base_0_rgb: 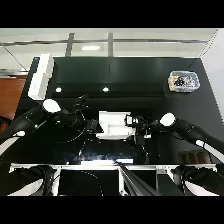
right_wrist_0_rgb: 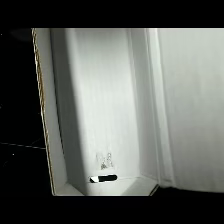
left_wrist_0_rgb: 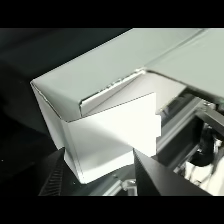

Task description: Fold the box and place the chain.

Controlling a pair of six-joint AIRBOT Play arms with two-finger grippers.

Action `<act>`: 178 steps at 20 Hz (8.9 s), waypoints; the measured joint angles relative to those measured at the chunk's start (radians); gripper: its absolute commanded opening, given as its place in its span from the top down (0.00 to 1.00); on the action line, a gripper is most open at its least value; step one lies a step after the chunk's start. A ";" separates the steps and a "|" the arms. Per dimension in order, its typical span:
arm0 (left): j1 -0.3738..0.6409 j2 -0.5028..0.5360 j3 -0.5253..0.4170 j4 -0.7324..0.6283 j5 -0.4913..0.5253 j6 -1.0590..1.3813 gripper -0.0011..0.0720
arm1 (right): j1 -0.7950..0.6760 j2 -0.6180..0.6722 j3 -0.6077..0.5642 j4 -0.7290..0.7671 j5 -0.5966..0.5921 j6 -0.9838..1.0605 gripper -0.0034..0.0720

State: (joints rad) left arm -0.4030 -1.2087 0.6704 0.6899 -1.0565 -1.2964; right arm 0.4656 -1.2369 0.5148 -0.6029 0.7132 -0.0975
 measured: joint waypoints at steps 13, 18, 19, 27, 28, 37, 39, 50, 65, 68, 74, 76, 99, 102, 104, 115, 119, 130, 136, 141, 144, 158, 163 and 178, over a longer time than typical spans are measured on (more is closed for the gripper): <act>-0.191 -0.004 0.079 0.272 0.139 -0.317 0.32 | 0.000 0.000 0.000 0.000 0.000 0.000 0.46; -0.241 -0.021 0.084 0.333 0.188 -0.428 0.32 | 0.000 0.000 0.000 0.000 0.000 0.000 0.46; -0.246 -0.023 0.084 0.348 0.194 -0.444 0.32 | 0.000 0.000 0.000 0.000 0.000 0.000 0.46; -0.269 -0.035 0.137 0.524 0.149 -0.602 0.32 | 0.000 0.000 0.000 0.000 0.000 0.000 0.46; -0.277 -0.039 0.148 0.545 0.141 -0.620 0.32 | 0.000 0.000 0.000 0.000 0.000 0.000 0.46; -0.418 -0.137 0.282 0.763 0.033 -0.880 0.32 | 0.000 0.000 0.000 0.001 -0.010 0.010 0.46; -0.438 -0.181 0.311 0.775 0.009 -0.916 0.38 | 0.000 0.000 0.000 0.001 -0.012 0.012 0.46; -0.465 -0.254 0.350 0.797 -0.066 -1.029 0.84 | 0.000 0.000 0.000 0.001 -0.015 0.014 0.46; -0.465 -0.257 0.352 0.790 -0.087 -1.044 0.36 | 0.000 0.000 0.000 0.000 -0.016 0.012 0.46; -0.463 -0.257 0.352 0.792 -0.080 -1.044 0.50 | 0.000 0.000 0.000 0.001 -0.016 0.014 0.46; -0.460 -0.257 0.352 0.802 -0.064 -1.047 0.94 | 0.000 0.000 0.000 0.002 -0.017 0.016 0.46; -0.460 -0.257 0.352 0.803 -0.055 -1.043 0.94 | 0.000 0.000 0.000 0.002 -0.018 0.016 0.46; -0.460 -0.257 0.352 0.813 -0.051 -1.033 0.94 | -0.041 0.129 0.020 -0.137 0.118 0.048 0.70; -0.460 -0.257 0.352 0.813 -0.050 -1.033 0.94 | -0.041 0.106 0.020 -0.103 0.114 0.042 0.82; -0.460 -0.257 0.352 0.813 -0.050 -1.033 0.94 | -0.041 0.095 0.020 -0.064 0.113 0.041 0.82; -0.460 -0.257 0.352 0.813 -0.050 -1.033 0.94 | 0.039 0.018 0.020 0.076 0.023 0.052 0.81; -0.460 -0.257 0.352 0.813 -0.047 -1.033 0.94 | 0.043 0.014 0.020 0.071 0.005 0.072 0.70; -0.460 -0.257 0.352 0.813 -0.044 -1.033 0.94 | -0.049 0.109 0.025 -0.001 0.029 0.334 0.93; -0.460 -0.257 0.352 0.812 -0.055 -1.032 0.94 | -0.390 0.311 0.024 -0.312 0.259 1.089 0.93; -0.460 -0.257 0.352 0.812 -0.058 -1.032 0.94 | -0.554 0.293 -0.065 -0.342 0.335 1.450 0.93; -0.460 -0.257 0.352 0.812 -0.059 -1.032 0.94 | -0.537 0.203 -0.097 -0.221 0.352 1.451 0.93; -0.460 -0.257 0.352 0.812 -0.055 -1.032 0.94 | -0.428 0.018 -0.013 0.075 0.443 1.204 0.23; -0.460 -0.257 0.352 0.812 -0.055 -1.032 0.94 | -0.412 0.015 0.043 0.099 0.501 1.179 0.23; -0.460 -0.257 0.352 0.813 -0.053 -1.033 0.94 | -0.095 0.015 0.135 0.046 0.235 1.404 0.24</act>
State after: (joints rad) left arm -0.8635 -1.4654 1.0225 1.5028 -1.1099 -2.3291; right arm 0.3706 -1.2221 0.6495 -0.5568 0.9482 1.3067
